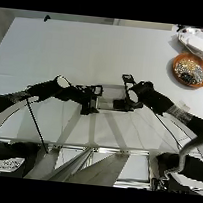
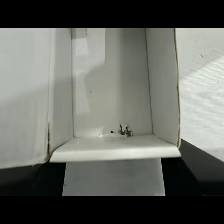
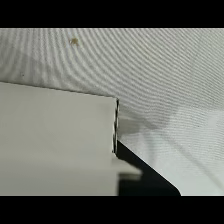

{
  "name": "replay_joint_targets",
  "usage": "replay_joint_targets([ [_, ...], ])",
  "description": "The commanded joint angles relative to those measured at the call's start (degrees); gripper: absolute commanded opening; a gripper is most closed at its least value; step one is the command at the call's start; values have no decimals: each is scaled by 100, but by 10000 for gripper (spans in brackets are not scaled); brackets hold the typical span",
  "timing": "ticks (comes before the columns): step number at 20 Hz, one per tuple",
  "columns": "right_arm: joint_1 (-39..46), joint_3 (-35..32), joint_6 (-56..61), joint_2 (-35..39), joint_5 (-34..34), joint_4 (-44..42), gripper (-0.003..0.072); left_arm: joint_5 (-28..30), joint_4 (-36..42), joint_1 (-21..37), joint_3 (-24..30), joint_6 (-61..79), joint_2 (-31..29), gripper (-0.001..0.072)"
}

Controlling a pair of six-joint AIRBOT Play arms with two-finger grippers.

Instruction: Fold the box and place the chain.

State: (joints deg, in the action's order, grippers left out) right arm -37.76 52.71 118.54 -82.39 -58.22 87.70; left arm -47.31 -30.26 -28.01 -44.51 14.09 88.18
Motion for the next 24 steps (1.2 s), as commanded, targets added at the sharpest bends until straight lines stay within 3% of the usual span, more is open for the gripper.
replay_joint_targets([
  [1,2,2,-50,13,-70,63,103,31,-20,7,-2,22,-4,151],
  [4,2,2,-50,13,-70,59,317,33,-20,7,-2,22,-4,151],
  [11,4,2,-212,332,-50,103,349,33,-20,7,-2,22,-4,151],
  [14,4,2,-527,767,-232,114,498,33,-20,7,-2,22,-4,151],
  [19,400,4,-1049,1744,-291,254,491,33,-20,7,-2,22,-4,151],
  [20,675,13,-1187,1899,-291,278,488,33,-22,7,-2,22,-4,151],
  [22,1526,144,-1530,2074,-170,334,397,33,-20,7,-2,22,-4,151],
  [24,2518,507,-2208,1956,-44,295,392,31,-20,7,-2,22,-4,151],
])
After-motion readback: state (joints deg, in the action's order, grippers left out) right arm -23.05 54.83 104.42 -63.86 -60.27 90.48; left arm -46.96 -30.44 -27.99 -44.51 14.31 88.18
